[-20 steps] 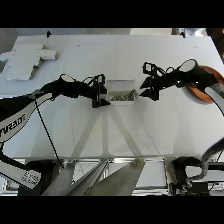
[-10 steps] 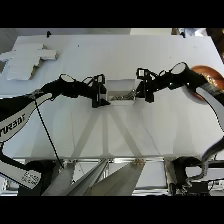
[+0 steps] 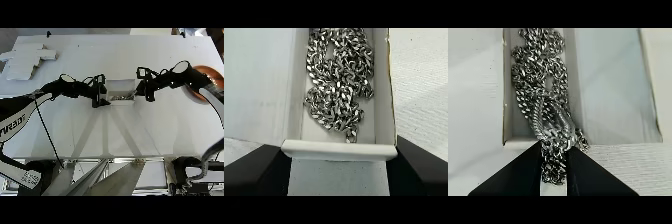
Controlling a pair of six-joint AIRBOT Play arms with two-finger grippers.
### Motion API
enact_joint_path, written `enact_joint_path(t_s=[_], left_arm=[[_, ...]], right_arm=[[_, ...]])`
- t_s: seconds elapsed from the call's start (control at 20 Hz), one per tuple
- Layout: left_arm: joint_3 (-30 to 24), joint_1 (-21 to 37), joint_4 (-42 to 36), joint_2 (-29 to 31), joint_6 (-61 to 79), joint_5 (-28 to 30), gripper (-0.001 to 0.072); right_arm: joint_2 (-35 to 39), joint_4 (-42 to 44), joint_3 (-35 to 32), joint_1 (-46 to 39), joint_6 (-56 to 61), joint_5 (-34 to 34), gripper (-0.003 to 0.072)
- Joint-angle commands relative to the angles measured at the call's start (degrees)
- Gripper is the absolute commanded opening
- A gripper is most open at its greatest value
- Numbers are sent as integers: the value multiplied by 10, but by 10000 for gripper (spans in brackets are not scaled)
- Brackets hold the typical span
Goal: Fold the box and place the chain.
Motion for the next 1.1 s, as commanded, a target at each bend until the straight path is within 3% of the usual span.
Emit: enact_joint_path(t_s=[0.0,0.35,0.75,1.05], left_arm=[[0,0,0,0,0,-2,501],[0,0,1,0,0,-1,501],[0,0,0,0,0,-1,501],[0,0,0,0,0,-1,501]], right_arm=[[23,-32,0,0,6,1,13],[51,71,0,12,6,16,13],[41,75,0,118,12,-109,10],[-23,74,0,147,65,-137,11]])
